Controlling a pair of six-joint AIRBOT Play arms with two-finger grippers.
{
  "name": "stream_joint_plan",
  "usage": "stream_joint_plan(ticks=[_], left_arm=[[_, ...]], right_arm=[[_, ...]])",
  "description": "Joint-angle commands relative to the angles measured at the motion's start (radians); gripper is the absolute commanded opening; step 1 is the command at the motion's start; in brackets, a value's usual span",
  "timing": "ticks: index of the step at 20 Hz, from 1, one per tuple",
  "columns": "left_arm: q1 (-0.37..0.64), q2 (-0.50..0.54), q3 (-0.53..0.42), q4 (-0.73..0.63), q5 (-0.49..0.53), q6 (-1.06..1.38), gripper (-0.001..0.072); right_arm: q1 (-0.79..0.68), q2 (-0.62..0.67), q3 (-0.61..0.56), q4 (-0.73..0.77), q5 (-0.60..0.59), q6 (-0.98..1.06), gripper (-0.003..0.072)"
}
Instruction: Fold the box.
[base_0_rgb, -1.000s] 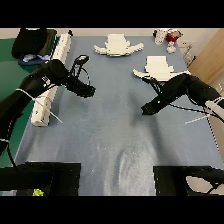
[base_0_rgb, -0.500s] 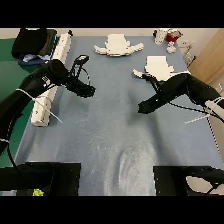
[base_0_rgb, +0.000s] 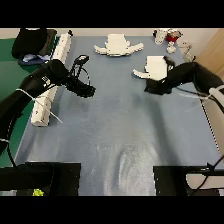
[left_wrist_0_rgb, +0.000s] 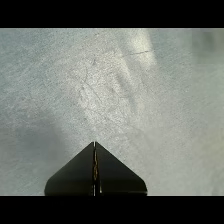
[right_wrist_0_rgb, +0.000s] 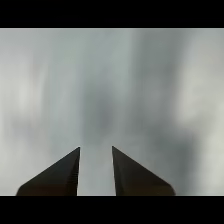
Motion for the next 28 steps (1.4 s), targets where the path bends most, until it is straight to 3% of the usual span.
stream_joint_plan(ticks=[1, 4, 9, 15, 18, 19, 21, 28], left_arm=[[0.0, 0.0, 0.0, 0.0, 0.0, 0.0, 0.0014], [0.0, 0.0, 0.0, 0.0, 0.0, 0.0, 0.0014], [0.0, 0.0, 0.0, 0.0, 0.0, 0.0, 0.0013], [0.0, 0.0, 0.0, 0.0, 0.0, 0.0, 0.0014], [0.0, 0.0, 0.0, 0.0, 0.0, 0.0, 0.0014], [0.0, 0.0, 0.0, 0.0, 0.0, 0.0, 0.0014], [0.0, 0.0, 0.0, 0.0, 0.0, 0.0, 0.0014], [0.0, 0.0, 0.0, 0.0, 0.0, 0.0, 0.0013]], right_arm=[[-0.202, -0.171, 0.266, -0.087, -0.061, 0.109, 0.0311], [-0.347, -0.326, 0.47, -0.086, -0.152, 0.144, 0.0311], [-0.431, -0.463, 0.628, -0.083, -0.19, 0.169, 0.031], [-0.428, -0.566, 0.689, 0.136, -0.251, 0.105, 0.0302], [-0.428, -0.586, 0.702, 0.145, -0.251, 0.09, 0.0295], [-0.428, -0.593, 0.708, 0.146, -0.259, 0.09, 0.0271], [-0.428, -0.599, 0.712, 0.15, -0.27, 0.09, 0.0009], [-0.389, -0.555, 0.68, 0.188, -0.385, 0.018, 0.0001]])
